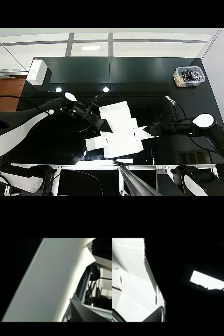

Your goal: Fold the box and place the chain.

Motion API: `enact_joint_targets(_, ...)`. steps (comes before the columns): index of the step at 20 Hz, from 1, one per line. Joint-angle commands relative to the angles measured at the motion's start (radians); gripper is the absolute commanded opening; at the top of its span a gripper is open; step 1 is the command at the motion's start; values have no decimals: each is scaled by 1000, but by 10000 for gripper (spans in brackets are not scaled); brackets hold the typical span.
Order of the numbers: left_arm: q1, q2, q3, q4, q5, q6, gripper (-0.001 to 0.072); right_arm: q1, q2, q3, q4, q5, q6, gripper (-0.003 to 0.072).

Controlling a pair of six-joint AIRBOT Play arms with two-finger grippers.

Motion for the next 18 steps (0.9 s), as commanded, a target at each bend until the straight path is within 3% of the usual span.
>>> enact_joint_targets(1,3,-5,5,14,-8,23,371,1,0,0,0,0,0,49)
enact_joint_targets(2,4,-5,5,16,-9,23,237,1,0,0,0,0,0,50)
enact_joint_targets(3,4,-5,5,16,-10,23,197,1,0,0,-1,0,0,50)
enact_joint_targets(7,4,-5,5,16,-13,23,197,1,0,0,-11,0,0,50)
enact_joint_targets(8,4,-5,5,15,-14,23,163,1,0,0,-15,1,0,51)
enact_joint_targets(9,4,-5,5,15,-10,23,51,1,0,0,-17,3,0,52)
enact_joint_targets(10,4,-5,5,15,-5,23,29,1,0,0,-17,5,1,57)
enact_joint_targets(11,4,-5,5,15,-3,23,29,0,0,0,-17,11,1,222)
enact_joint_targets(12,4,-5,5,15,-4,23,29,-2,0,0,-17,33,0,473)
enact_joint_targets(13,4,-5,5,16,-8,23,28,-8,0,5,-29,76,-10,643)
enact_joint_targets(18,-7,37,5,91,-10,103,23,-126,0,119,-235,287,-20,668)
